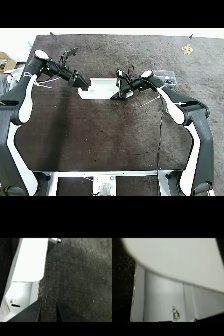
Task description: Fold the box and place the chain.
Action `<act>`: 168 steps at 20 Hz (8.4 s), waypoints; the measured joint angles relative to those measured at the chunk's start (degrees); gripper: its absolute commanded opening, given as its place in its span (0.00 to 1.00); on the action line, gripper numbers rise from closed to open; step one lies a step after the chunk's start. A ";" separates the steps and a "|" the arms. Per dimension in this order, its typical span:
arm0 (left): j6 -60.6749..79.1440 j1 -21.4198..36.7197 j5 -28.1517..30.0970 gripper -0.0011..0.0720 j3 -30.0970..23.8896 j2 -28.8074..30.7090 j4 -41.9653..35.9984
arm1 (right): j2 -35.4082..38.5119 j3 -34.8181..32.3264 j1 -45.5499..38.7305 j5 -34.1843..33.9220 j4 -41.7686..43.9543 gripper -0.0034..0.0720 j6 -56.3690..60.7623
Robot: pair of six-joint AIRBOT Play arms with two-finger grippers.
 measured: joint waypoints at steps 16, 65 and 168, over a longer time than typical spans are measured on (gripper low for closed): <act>-2.12 -5.60 25.88 0.03 -0.98 -0.79 -1.38 | 0.00 0.00 0.00 0.04 0.02 0.47 0.04; 16.37 -9.88 21.94 0.57 -8.11 3.74 28.57 | 0.00 -0.02 0.00 0.07 0.00 0.47 0.04; -51.95 -2.25 19.06 0.47 -13.81 5.40 6.54 | 0.00 -0.04 0.00 0.07 0.00 0.47 0.02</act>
